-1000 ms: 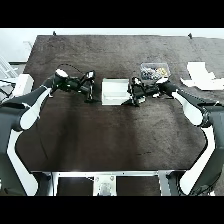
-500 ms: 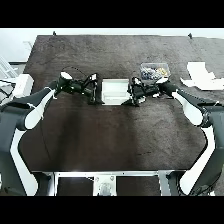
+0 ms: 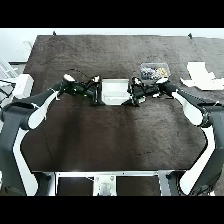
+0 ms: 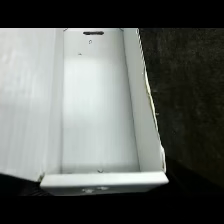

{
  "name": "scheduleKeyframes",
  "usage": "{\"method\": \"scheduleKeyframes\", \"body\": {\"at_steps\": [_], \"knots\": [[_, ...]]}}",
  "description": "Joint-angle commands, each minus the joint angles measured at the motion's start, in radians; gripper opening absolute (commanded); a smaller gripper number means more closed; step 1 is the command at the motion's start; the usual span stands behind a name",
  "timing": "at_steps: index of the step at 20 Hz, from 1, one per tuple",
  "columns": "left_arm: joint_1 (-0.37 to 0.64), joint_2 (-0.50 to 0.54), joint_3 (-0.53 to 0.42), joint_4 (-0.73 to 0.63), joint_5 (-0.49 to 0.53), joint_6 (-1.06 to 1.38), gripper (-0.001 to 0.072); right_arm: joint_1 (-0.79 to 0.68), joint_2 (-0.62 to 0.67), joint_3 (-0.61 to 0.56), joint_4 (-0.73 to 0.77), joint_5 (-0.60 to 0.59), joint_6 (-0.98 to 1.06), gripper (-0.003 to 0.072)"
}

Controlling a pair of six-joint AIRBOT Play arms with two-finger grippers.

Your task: Fold the box and place the chain.

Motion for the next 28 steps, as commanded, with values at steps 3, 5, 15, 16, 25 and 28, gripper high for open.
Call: {"method": "scheduleKeyframes", "body": {"at_steps": [3,5,15,16,25,28], "knots": [[-0.012,-0.008,0.0,-0.018,0.035,0.001,0.072,0.001,0.001,0.0,0.0,0.0,0.0,0.0583],[-0.012,-0.008,0.0,-0.018,0.036,0.0,0.0706,0.001,0.001,0.0,0.0,0.0,0.0,0.0583],[-0.012,-0.011,0.0,0.0,0.034,-0.023,0.0454,0.001,0.001,0.0,0.0,0.0,0.0,0.0583],[-0.012,-0.011,0.0,0.0,0.034,-0.026,0.0454,0.001,0.001,0.0,0.0,0.0,0.0,0.0583],[-0.011,-0.011,0.0,-0.001,0.043,-0.026,0.0455,0.001,0.001,0.0,0.0,0.0,0.0,0.0583],[-0.012,-0.011,0.0,-0.01,0.043,-0.026,0.0455,0.001,0.001,0.0,0.0,0.0,0.0,0.0582]]}}
